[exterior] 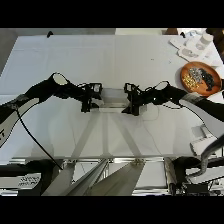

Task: Fold the box and place the chain.

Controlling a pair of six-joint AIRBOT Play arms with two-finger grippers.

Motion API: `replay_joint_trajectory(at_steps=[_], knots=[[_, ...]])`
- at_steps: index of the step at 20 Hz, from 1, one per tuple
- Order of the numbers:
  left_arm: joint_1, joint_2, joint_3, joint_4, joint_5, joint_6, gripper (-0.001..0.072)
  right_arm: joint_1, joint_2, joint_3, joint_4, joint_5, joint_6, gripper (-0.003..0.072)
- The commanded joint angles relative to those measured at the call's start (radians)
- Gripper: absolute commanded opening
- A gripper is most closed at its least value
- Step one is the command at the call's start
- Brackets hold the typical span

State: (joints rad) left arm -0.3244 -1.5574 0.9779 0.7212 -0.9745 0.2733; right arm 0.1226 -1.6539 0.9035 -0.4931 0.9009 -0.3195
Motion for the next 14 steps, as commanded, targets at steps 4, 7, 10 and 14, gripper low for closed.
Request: replay_joint_trajectory(at_steps=[4, 7, 10, 14], knots=[[0.000, -0.015, 0.001, -0.018, 0.000, -0.012, 0.0468, 0.001, 0.000, 0.000, 0.000, 0.000, 0.000, 0.0438], [0.000, -0.015, 0.001, -0.017, -0.002, -0.012, 0.0380, 0.001, 0.000, 0.000, 0.000, 0.000, 0.000, 0.0438], [0.001, -0.004, 0.001, -0.016, -0.002, -0.012, 0.0097, 0.001, 0.000, 0.000, 0.000, 0.000, 0.000, 0.0438], [0.029, 0.071, 0.001, -0.002, -0.003, -0.012, 0.0032, 0.001, 0.000, 0.000, 0.000, 0.000, 0.000, 0.0438]])
